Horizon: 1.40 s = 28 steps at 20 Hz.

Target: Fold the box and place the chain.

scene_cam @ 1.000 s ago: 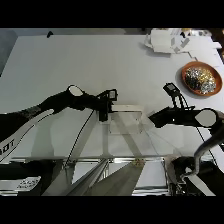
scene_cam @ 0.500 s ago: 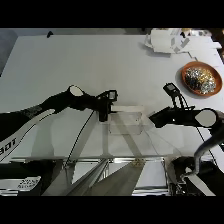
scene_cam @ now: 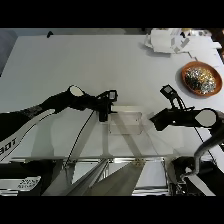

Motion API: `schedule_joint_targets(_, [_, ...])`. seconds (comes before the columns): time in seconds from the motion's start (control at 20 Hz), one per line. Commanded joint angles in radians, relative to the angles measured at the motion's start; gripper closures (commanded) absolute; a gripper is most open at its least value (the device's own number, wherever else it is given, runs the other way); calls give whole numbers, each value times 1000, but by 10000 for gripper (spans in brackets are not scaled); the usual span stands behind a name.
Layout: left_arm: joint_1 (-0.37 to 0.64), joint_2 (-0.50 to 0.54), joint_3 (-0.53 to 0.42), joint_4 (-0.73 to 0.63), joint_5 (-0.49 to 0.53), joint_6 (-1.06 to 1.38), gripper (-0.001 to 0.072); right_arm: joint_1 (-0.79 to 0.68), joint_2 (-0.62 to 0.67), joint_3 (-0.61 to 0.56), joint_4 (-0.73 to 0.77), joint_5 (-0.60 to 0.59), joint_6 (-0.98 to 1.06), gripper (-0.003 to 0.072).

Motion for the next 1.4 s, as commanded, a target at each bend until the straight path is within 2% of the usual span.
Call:
schedule_joint_targets(0.0, [-1, -1, -1, 1, 0, 0, 699, 21, 1, 0, 140, 31, -237, 671])
schedule_joint_targets(0.2, [-1, -1, -1, 1, 0, 0, 699, 146, 0, 0, 92, 35, -541, 671])
schedule_joint_targets(0.3, [-1, -1, -1, 1, 0, 0, 699, 220, 0, 0, 40, 34, -619, 656])
schedule_joint_targets(0.35, [-1, -1, -1, 1, 0, 0, 699, 244, 0, 0, 9, 32, -616, 516])
schedule_joint_targets(0.4, [-1, -1, -1, 1, 0, 0, 699, 256, 1, 0, -26, 31, -608, 270])
schedule_joint_targets(0.45, [-1, -1, -1, 1, 0, 0, 699, 250, 1, 0, -36, 32, -594, 97])
schedule_joint_targets(0.75, [-1, -1, -1, 1, -3, 0, 699, 214, 53, -3, -54, -10, -591, 88])
schedule_joint_targets(0.85, [-1, -1, -1, 1, -3, 0, 699, 228, 53, -39, -54, -59, -595, 87])
schedule_joint_targets(0.95, [-1, -1, -1, 1, -3, 0, 699, 262, 53, -93, -47, -107, -673, 75])
schedule_joint_targets(1.1, [-1, -1, -1, 1, -3, 0, 699, 354, 53, -158, -45, -201, -764, -8])
schedule_joint_targets(1.35, [-1, -1, -1, 1, -3, 0, 699, 436, 24, -193, -21, -346, -770, -7])
